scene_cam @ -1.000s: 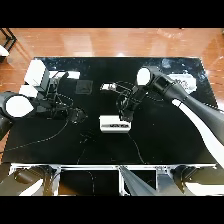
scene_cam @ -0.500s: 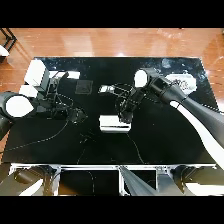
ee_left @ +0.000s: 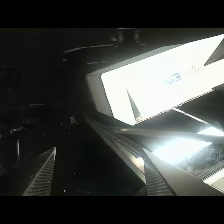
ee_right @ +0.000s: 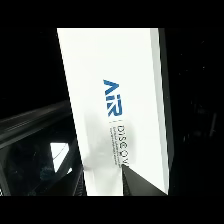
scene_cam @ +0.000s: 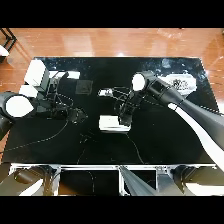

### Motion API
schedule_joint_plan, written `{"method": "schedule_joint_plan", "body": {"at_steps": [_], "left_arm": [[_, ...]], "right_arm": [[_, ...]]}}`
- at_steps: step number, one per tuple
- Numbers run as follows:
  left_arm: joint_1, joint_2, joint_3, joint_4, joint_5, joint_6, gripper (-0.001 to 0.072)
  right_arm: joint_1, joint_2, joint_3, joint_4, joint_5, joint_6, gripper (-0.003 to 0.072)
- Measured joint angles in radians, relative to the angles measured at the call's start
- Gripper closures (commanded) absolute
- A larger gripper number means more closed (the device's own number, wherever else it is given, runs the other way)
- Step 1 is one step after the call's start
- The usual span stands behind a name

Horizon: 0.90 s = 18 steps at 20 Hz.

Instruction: Fold the box and place the chain.

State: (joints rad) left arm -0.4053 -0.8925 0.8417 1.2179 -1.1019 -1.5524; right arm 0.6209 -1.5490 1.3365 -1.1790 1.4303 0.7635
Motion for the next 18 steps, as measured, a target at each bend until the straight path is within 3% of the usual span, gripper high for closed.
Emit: {"method": "schedule_joint_plan", "body": {"at_steps": [11,12,13,14,18], "left_arm": [[0.000,0.000,0.000,0.000,0.002,0.000,0.0075],[0.000,0.000,0.000,0.000,0.002,0.000,0.0076],[0.000,0.000,0.000,0.000,0.002,0.000,0.0076],[0.000,0.000,0.000,0.001,0.002,0.000,0.0076],[0.000,0.000,-0.008,-0.002,0.002,0.001,0.0076]], "right_arm": [[-0.006,0.066,-0.005,0.001,0.014,0.108,0.0441],[-0.020,0.093,-0.005,0.002,0.028,0.137,0.0469],[-0.039,0.119,-0.008,0.004,0.051,0.171,0.0625],[-0.066,0.150,-0.019,0.008,0.078,0.213,0.0666],[-0.202,0.283,-0.205,0.137,0.085,0.346,0.0667]]}}
